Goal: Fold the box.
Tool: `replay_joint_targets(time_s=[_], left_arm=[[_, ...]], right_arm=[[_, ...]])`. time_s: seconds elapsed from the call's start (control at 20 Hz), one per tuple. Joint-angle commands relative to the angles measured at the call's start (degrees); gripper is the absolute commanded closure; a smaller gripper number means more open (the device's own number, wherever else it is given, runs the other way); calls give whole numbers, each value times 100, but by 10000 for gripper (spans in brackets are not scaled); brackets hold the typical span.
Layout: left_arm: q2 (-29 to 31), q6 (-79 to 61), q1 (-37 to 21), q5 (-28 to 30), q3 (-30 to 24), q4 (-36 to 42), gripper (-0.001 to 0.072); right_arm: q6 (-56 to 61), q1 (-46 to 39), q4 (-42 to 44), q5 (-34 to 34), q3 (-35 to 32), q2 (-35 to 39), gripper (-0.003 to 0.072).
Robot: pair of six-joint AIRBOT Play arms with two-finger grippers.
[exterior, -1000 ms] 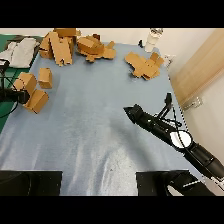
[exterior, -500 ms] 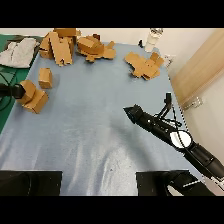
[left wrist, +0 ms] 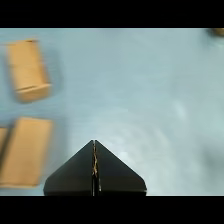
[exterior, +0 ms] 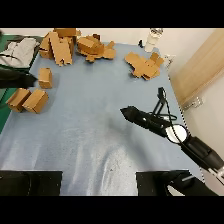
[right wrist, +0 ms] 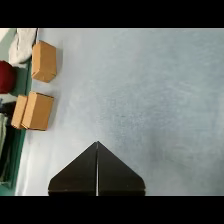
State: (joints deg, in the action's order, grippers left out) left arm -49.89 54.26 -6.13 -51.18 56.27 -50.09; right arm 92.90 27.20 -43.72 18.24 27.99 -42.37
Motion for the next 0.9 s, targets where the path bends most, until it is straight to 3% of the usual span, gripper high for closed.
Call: replay_joint_targets(time_s=[0.0, 0.15, 0.3, 0.5, 0.85], left_arm=[[-181, 675, 1429, -33, 20, 188, 698], [-675, 1049, 2673, 352, 20, 190, 698], [-1185, 1335, 3368, 514, 20, 188, 698], [-1519, 1482, 3508, 542, 20, 234, 696], [-1543, 1480, 3508, 564, 20, 234, 696]], right_arm=[[0, -2, -914, 741, 942, -826, 682], [2, 2, -1117, 1029, 1792, -1639, 682], [4, 2, -1110, 1027, 2131, -2020, 682], [4, 0, -1174, 1237, 2131, -2041, 682], [4, 0, -1180, 1237, 2133, -2041, 682]])
